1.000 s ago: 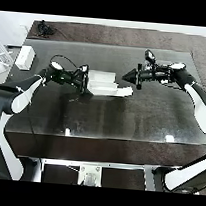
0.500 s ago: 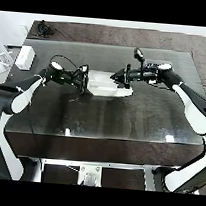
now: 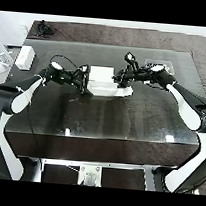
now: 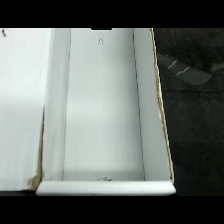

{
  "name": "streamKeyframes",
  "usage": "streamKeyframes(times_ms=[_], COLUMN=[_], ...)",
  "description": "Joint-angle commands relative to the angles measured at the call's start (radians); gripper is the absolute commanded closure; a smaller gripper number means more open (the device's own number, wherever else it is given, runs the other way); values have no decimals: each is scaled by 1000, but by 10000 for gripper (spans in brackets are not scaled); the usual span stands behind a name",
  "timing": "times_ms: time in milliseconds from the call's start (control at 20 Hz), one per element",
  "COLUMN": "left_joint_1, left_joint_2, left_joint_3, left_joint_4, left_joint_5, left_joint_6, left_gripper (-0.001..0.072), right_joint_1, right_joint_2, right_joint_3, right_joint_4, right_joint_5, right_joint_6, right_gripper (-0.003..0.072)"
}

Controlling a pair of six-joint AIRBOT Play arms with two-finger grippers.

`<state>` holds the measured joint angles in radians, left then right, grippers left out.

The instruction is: Fold the box and place the chain.

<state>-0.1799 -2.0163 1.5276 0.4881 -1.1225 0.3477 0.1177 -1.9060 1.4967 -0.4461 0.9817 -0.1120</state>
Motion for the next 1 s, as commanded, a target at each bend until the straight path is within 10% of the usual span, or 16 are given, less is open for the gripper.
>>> streamKeyframes(times_ms=[0,850,900,950], left_joint_1=[0,0,0,0], left_joint_2=[-1,-1,-1,-1], left_joint_3=[0,0,0,0], left_joint_4=[0,0,0,0], left_joint_5=[1,1,1,1], left_joint_6=[1,1,1,1], left_gripper=[180,180,180,180], right_joint_1=[10,-29,-34,-36], right_joint_2=[-14,240,259,262], right_joint_3=[19,-82,-117,-138], right_joint_4=[-83,-188,-251,-298], right_joint_5=[-18,64,77,86], right_joint_6=[14,29,22,22], right_gripper=[683,682,662,391])
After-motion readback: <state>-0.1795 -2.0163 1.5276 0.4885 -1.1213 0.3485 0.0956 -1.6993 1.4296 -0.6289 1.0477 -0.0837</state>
